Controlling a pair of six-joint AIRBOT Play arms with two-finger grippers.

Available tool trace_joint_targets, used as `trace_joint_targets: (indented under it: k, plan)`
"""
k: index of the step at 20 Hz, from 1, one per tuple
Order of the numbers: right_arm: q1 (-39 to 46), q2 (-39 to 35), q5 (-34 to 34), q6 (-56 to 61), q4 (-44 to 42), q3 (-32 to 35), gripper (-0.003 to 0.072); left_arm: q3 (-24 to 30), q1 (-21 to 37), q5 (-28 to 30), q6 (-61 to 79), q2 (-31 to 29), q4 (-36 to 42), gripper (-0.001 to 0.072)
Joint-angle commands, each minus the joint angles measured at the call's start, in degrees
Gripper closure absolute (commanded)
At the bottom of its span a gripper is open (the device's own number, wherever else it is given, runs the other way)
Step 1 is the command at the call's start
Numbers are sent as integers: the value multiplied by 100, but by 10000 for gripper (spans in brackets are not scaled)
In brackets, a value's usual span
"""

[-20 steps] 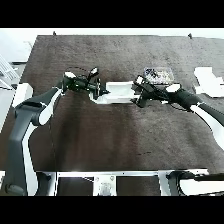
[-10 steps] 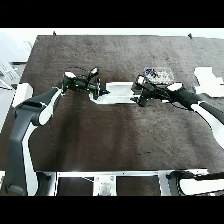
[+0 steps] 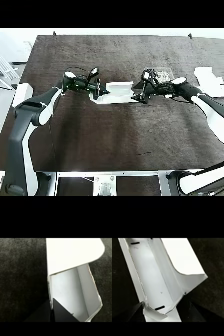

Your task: Fold the box and place the chain.

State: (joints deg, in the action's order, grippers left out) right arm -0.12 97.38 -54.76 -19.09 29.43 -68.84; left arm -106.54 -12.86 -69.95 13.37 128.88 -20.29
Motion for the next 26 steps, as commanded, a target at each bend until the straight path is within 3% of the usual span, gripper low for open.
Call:
trace_joint_targets:
  k: [1, 11, 26]
  plan:
    - [59, 319, -487, -238, -48, -317, 10, 2, 0, -9, 2, 4, -24, 688]
    - [127, 887, -1311, -516, -33, -964, 7, 2, 0, -9, 2, 4, -26, 688]
    - [116, 1757, -1893, -863, -37, -1709, 5, 2, -2, -11, 2, 4, -28, 688]
